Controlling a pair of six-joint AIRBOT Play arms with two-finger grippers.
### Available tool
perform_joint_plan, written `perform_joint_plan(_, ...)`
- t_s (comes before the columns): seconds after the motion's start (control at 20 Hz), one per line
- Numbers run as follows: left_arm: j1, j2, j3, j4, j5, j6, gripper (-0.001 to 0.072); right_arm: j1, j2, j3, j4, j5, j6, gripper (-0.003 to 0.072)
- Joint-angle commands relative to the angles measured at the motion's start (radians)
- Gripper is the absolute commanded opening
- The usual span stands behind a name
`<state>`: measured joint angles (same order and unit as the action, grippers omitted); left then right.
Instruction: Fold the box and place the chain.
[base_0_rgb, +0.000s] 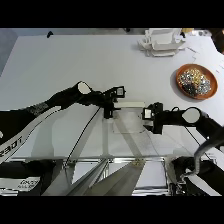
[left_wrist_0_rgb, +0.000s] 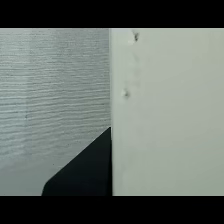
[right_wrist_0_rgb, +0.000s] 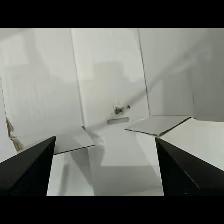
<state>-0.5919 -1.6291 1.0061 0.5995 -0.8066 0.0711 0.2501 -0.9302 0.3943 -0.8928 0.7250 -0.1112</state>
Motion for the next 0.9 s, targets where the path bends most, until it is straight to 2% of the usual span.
perform_joint_plan(0.0,0.000,0.000,0.000,0.000,0.002,-0.001,0.0012,0.029,0.114,-0.085,-0.024,-0.037,0.020,0.0680)
perform_joint_plan(0.2,0.000,0.000,0.000,0.000,0.002,-0.001,0.0012,0.110,0.243,-0.148,-0.114,-0.063,0.116,0.0680)
perform_joint_plan(0.4,0.000,0.000,0.000,0.000,0.002,-0.001,0.0012,0.172,0.256,-0.156,-0.117,-0.094,0.158,0.0681)
perform_joint_plan(0.6,0.000,0.000,0.000,0.000,0.002,-0.001,0.0012,0.174,0.336,-0.156,-0.121,-0.146,0.160,0.0681)
perform_joint_plan(0.85,0.000,0.000,0.000,0.000,0.001,-0.001,0.0012,0.174,0.438,-0.156,-0.121,-0.106,0.244,0.0681)
